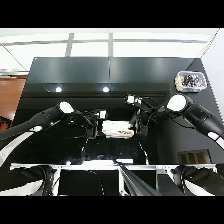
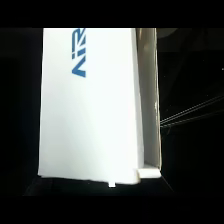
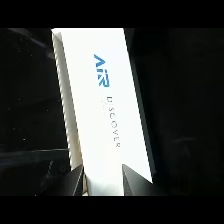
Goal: Fold the box and place the chain.
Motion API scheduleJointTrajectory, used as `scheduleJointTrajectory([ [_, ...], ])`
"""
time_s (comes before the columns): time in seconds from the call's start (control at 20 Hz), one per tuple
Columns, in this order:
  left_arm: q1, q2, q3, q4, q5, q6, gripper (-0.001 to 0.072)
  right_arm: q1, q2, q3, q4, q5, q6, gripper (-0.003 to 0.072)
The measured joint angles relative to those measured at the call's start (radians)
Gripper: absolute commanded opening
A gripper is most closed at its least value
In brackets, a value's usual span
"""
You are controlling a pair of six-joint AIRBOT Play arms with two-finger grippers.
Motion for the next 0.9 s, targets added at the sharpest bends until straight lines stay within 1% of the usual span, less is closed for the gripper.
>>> scheduleJointTrajectory([
  [0.9,0.000,0.000,0.000,0.000,0.000,0.000,0.0400,0.000,-0.003,0.000,-0.010,0.026,0.004,0.0284],
])
